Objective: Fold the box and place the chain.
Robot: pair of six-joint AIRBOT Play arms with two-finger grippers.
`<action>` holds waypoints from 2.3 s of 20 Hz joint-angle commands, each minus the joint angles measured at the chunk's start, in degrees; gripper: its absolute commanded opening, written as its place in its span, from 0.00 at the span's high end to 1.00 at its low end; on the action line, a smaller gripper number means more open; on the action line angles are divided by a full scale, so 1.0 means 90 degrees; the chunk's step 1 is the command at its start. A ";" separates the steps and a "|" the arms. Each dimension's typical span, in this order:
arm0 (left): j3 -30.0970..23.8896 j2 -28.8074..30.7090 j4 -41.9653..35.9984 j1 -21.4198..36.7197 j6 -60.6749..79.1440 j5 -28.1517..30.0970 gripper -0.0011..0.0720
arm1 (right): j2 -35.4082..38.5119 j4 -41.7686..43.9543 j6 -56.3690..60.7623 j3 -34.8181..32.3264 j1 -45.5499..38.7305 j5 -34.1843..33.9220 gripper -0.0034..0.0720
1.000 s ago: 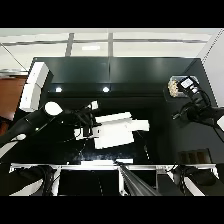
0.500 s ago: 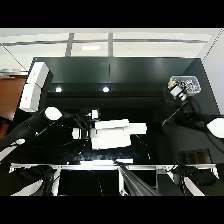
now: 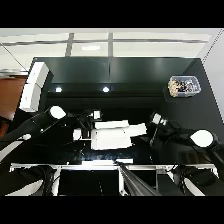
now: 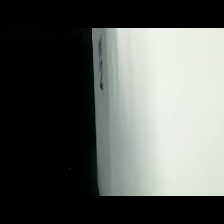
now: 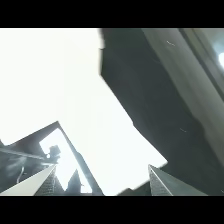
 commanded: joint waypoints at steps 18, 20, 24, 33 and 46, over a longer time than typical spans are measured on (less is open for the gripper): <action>0.0165 -0.0435 -0.0104 -0.0206 0.0002 0.0138 0.94 | -0.1345 0.0240 -0.1671 -0.0134 0.1603 -0.0648 0.00; 0.0165 -0.0435 -0.0104 -0.0206 0.0002 0.0134 0.94 | -0.1379 0.0372 -0.1671 -0.0134 0.1887 -0.0772 0.01; 0.0165 -0.0435 -0.0104 -0.0206 0.0002 0.0131 0.94 | -0.1435 0.0542 -0.1664 -0.0134 0.2516 -0.1751 0.00; 0.0165 -0.0435 -0.0104 -0.0206 0.0002 0.0131 0.94 | -0.1435 0.0663 -0.1664 -0.0134 0.2671 -0.1960 0.01; 0.0165 -0.0435 -0.0104 -0.0206 -0.0046 0.0136 0.94 | -0.1428 0.0423 -0.0954 0.0505 0.1909 -0.2127 0.00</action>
